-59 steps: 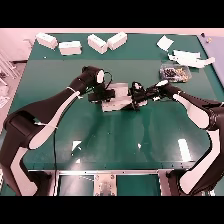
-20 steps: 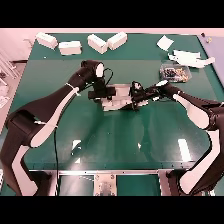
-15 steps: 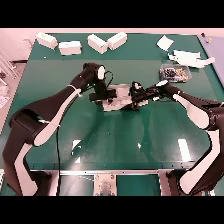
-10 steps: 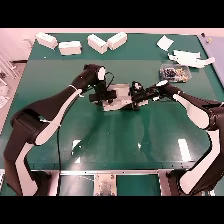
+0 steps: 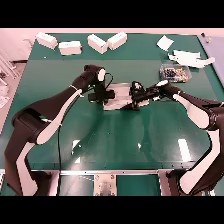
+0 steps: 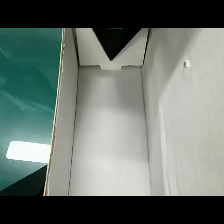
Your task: Fold the box and place the chain.
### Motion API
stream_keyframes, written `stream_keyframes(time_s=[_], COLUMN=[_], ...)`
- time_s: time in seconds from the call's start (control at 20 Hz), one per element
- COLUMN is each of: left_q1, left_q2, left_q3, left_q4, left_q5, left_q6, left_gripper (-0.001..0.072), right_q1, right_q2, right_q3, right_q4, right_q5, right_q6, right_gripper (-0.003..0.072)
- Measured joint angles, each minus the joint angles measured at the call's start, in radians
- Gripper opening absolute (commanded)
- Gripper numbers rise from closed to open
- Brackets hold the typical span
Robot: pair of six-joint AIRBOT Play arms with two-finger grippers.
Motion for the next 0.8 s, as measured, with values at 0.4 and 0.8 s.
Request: stream_keyframes(time_s=[0.4, 0.8], left_q1=[0.000, 0.003], left_q2=[-0.016, -0.027], left_q3=[0.001, 0.008], left_q4=[-0.001, -0.037], left_q5=[0.003, 0.018], left_q6=[0.001, 0.043], left_gripper=[0.0025, 0.0027], right_q1=[0.000, 0.000], right_q2=[0.000, 0.001], right_q3=[0.000, 0.000], right_q4=[0.003, 0.000], right_q5=[0.003, 0.002], right_q6=[0.000, 0.000], right_gripper=[0.0569, 0.0569])
